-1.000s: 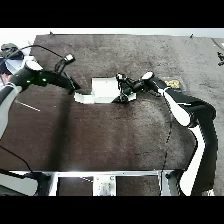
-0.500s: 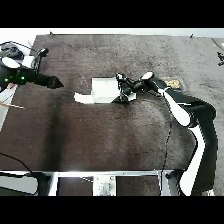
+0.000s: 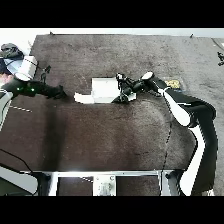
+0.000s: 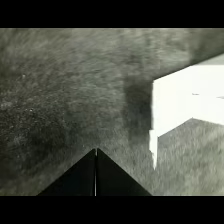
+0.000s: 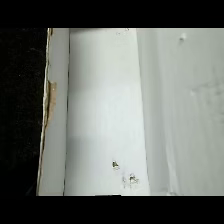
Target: Fold the box and place the chain.
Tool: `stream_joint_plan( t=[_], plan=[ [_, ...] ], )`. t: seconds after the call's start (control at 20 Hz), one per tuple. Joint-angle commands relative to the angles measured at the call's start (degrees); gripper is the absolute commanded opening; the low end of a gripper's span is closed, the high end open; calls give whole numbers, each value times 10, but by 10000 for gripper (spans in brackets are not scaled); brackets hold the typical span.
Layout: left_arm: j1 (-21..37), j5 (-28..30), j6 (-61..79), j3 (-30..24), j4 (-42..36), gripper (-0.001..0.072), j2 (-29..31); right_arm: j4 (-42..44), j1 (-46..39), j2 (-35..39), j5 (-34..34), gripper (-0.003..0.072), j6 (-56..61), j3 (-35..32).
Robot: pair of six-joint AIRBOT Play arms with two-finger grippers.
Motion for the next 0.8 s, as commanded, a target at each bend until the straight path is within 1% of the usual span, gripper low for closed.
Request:
stream_joint_plan(
  t=[0.0, 0.15, 0.25, 0.4, 0.6, 0.75],
  plan=[
    [1, 24, 43, -35, -86, 10, -12, 0, 0, 0, 0, 266, 0, 0],
    [1, 53, 44, -54, -104, 10, -12, 0, 0, 0, 0, 266, 0, 0],
    [-3, 52, 45, -65, -130, 10, -21, 0, 0, 0, 0, 266, 0, 0],
    [-35, 54, 59, -66, -150, 11, -41, 0, 0, 0, 0, 266, 0, 0],
    [-69, 82, 80, -66, -187, 11, -42, 0, 0, 0, 0, 266, 0, 0],
    [-85, 82, 90, -66, -206, 11, -41, 0, 0, 0, 0, 266, 0, 0]
  ],
)
